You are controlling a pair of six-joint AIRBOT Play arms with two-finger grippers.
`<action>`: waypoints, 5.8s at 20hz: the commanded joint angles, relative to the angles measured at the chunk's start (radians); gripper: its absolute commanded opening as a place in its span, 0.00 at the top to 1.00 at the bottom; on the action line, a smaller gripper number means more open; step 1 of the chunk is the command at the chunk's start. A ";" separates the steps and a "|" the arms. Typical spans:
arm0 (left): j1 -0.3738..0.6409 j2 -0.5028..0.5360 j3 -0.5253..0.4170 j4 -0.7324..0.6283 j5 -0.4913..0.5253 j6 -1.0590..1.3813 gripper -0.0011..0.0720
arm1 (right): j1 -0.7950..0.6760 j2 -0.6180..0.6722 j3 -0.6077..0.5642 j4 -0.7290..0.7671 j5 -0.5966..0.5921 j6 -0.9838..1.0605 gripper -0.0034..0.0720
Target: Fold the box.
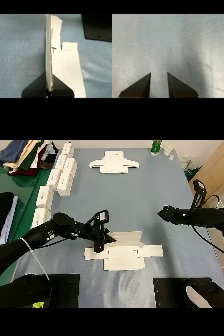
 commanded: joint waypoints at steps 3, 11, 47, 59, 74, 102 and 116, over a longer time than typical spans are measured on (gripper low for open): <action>-0.084 0.005 -0.039 0.002 0.103 0.010 0.97 | 0.001 0.000 0.001 0.000 -0.016 0.000 0.53; -0.084 0.004 -0.092 0.002 0.111 0.009 0.97 | 0.001 0.000 0.001 0.000 -0.025 0.000 0.53; -0.084 0.003 -0.032 0.054 0.034 -0.019 0.97 | 0.001 0.000 0.001 0.000 -0.096 -0.005 0.75; -0.086 0.003 -0.076 0.039 0.032 -0.050 0.97 | 0.001 0.000 0.001 0.000 -0.105 -0.005 0.75; -0.086 0.003 -0.076 0.039 0.032 -0.050 0.97 | 0.528 0.245 -0.029 0.034 -0.472 0.172 0.95; -0.086 0.003 -0.076 0.039 0.032 -0.050 0.97 | 1.371 -0.077 -0.142 -0.867 -0.279 0.362 0.02; -0.086 0.003 -0.076 0.039 0.032 -0.050 0.97 | 1.423 -0.142 -0.198 -0.901 -0.224 0.331 0.02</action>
